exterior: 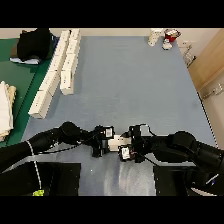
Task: Fold the box.
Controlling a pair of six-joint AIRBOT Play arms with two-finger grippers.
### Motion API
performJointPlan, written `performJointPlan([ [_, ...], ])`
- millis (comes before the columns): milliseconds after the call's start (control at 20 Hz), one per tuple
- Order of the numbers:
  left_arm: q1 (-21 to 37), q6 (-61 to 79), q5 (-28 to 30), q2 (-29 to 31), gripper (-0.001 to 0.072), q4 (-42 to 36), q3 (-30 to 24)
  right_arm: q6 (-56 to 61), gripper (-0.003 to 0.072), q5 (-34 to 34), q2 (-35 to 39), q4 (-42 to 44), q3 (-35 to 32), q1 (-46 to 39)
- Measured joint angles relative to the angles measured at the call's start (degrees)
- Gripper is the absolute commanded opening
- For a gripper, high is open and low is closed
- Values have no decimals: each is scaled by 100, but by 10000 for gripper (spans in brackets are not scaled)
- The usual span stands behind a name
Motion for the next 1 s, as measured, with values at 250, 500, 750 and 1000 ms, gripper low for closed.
performJointPlan([
  [250,0,0,0,0,475,0,0,61,503,39,13,-177,111,2],
  [500,0,9,0,0,474,4,0,240,503,92,13,-433,192,0],
  [750,0,7,-4,0,475,2,0,374,405,26,2,-481,212,0],
  [1000,0,7,-4,0,475,2,0,533,220,-197,-85,-293,205,2],
])
